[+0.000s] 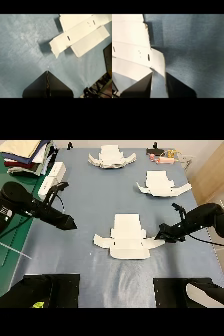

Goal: Fold the box.

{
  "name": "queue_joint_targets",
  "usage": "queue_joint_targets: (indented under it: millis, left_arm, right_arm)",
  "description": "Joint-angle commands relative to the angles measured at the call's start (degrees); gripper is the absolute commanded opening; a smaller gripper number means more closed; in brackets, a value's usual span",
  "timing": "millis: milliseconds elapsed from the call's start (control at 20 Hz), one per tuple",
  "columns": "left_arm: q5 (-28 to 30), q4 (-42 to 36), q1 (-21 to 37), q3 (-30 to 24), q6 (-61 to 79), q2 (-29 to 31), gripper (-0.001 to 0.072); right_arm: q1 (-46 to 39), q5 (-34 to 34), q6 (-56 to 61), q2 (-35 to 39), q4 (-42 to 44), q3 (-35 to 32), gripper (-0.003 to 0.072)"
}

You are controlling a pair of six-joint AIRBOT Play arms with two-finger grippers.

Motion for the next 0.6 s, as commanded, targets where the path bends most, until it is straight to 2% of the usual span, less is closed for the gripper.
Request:
queue_joint_targets:
  millis: [0, 200, 250, 300, 500, 550]
  left_arm:
    - [1.0, -0.1, 0.4, -4.5, 0.4, 1.8, 0.0015]
    - [2.0, -0.1, 0.3, -4.5, 0.5, 1.9, 0.0015]
    - [2.4, -0.1, 0.3, -4.5, 0.5, 1.9, 0.0015]
    - [2.6, -0.1, 0.3, -4.5, 0.5, 1.9, 0.0015]
    - [2.5, -0.1, 0.3, -4.5, 0.5, 1.9, 0.0015]
    - [2.5, -0.2, 0.3, -4.5, 0.4, 1.9, 0.0015]
  right_arm:
    - [3.5, 3.6, 5.4, 2.2, -2.4, -3.1, 0.0334]
    - [3.6, 3.8, 4.0, 1.2, -1.0, -3.1, 0.0332]
    - [3.8, 3.8, 0.6, 0.6, 1.0, -3.1, 0.0313]
    - [4.5, 3.7, -1.9, -0.1, 2.6, -3.1, 0.0235]
    - [9.1, 5.2, -4.0, -2.4, 2.7, -3.1, 0.0199]
    - [10.2, 5.7, -5.3, -2.3, 2.7, -3.1, 0.0008]
